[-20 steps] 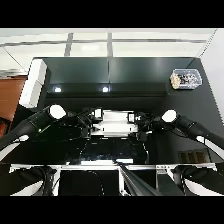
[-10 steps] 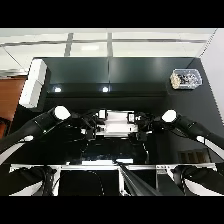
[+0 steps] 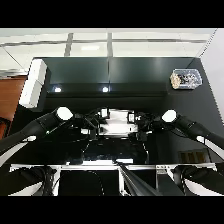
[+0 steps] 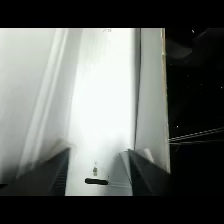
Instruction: Fold the box and place the chain.
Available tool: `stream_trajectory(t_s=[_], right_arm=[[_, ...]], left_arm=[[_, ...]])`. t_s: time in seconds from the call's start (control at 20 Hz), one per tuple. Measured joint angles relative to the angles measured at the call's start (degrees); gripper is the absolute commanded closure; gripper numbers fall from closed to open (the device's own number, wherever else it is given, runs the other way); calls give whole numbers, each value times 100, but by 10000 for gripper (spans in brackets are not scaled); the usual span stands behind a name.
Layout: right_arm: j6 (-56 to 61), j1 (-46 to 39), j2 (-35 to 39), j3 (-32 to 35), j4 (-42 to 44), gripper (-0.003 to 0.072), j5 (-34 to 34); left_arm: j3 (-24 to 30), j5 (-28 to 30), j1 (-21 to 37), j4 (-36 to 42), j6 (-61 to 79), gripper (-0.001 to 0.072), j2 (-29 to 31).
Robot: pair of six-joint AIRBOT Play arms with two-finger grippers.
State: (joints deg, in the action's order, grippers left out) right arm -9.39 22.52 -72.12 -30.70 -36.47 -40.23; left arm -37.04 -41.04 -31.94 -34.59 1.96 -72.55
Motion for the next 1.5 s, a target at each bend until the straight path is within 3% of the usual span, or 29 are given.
stream_trajectory(t_s=[0.05, 0.1, 0.15, 0.2, 0.25, 0.35, 0.55, 0.7, 0.8, 0.95, 1.1, 1.5], right_arm=[[-2, 0, -2, 0, 0, 436, 0], [-2, 0, -2, 0, 0, 437, 0], [-2, 0, -2, 0, 0, 436, 0], [-2, 0, -2, 0, 0, 436, 0], [-2, 0, -2, 0, 0, 437, 0], [0, 0, -2, 0, 0, 436, 0], [0, 0, -2, 0, 2, 436, 0], [0, 0, 0, 0, 2, 437, 0], [0, 0, -2, 0, 2, 436, 0], [0, 0, -2, 0, 2, 437, 0], [0, 0, -2, 0, 2, 437, 0], [0, 0, 0, 0, 2, 437, 0]], left_arm=[[0, 2, -2, -7, 4, 451, 0], [0, 2, -2, -15, 4, 317, 0], [0, -13, -2, -17, -2, 329, 2], [-4, -37, 0, -48, -72, 644, 11], [-24, -79, 17, -142, -199, 683, 42], [-133, -341, 127, -481, -717, 683, 186], [-402, -1134, 737, -1919, -2813, 683, 756], [-372, -1554, 1554, -2870, -4830, 682, 1075], [-201, -1727, 2192, -2990, -6089, 682, 1128], [168, -1884, 2979, -2273, -7101, 683, 973], [411, -1956, 3272, -1449, -7342, 683, 544], [527, -1921, 2439, 153, -6413, 683, -544]])
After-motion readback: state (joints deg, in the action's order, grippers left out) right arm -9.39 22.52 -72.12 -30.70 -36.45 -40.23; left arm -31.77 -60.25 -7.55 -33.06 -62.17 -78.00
